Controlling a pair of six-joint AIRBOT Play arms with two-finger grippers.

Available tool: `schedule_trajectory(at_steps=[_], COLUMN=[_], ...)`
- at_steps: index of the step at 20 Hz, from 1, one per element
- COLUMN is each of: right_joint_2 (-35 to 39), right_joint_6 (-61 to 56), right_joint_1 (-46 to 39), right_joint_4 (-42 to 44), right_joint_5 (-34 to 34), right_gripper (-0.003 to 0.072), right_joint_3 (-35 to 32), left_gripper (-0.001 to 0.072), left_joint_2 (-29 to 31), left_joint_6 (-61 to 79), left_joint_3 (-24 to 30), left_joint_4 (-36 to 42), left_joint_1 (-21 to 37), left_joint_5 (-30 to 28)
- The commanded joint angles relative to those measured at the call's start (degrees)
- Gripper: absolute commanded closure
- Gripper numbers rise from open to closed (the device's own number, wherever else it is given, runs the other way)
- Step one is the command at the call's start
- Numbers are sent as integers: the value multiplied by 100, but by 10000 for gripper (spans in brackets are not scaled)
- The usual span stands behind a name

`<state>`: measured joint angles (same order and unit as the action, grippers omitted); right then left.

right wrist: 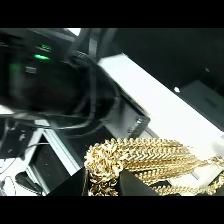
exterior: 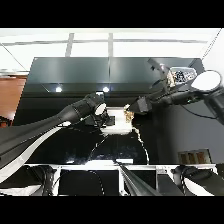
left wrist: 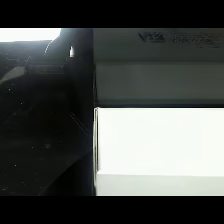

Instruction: Fold the box and place the chain.

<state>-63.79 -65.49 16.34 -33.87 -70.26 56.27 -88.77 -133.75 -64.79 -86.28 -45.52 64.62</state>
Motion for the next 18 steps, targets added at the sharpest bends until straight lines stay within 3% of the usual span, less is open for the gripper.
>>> schedule_trajectory(at_steps=[1, 9, 10, 11, 12, 15, 18], right_joint_2=[-225, -426, -426, -420, -387, -28, 713], right_joint_6=[13, -179, -179, -179, -179, -92, -63], right_joint_1=[337, 531, 531, 498, 404, -232, -721], right_joint_4=[-68, -605, -605, -605, -605, -684, -1604], right_joint_5=[540, 903, 896, 835, 702, 92, -144], right_gripper=[674, 670, 646, 436, 374, 379, 379], right_joint_3=[-396, -560, -557, -557, -553, -553, -870], left_gripper=[681, 681, 681, 681, 681, 681, 681], left_joint_2=[4, 4, 4, 4, 4, 4, 4], left_joint_6=[2, 2, 2, 0, 2, 2, 2], left_joint_3=[-2, -2, -2, -2, -2, -2, -2], left_joint_4=[0, 0, 0, 0, 0, -2, -2], left_joint_1=[4, 4, 4, 4, 4, 4, 4], left_joint_5=[0, 2, 2, 2, 11, 13, 9])
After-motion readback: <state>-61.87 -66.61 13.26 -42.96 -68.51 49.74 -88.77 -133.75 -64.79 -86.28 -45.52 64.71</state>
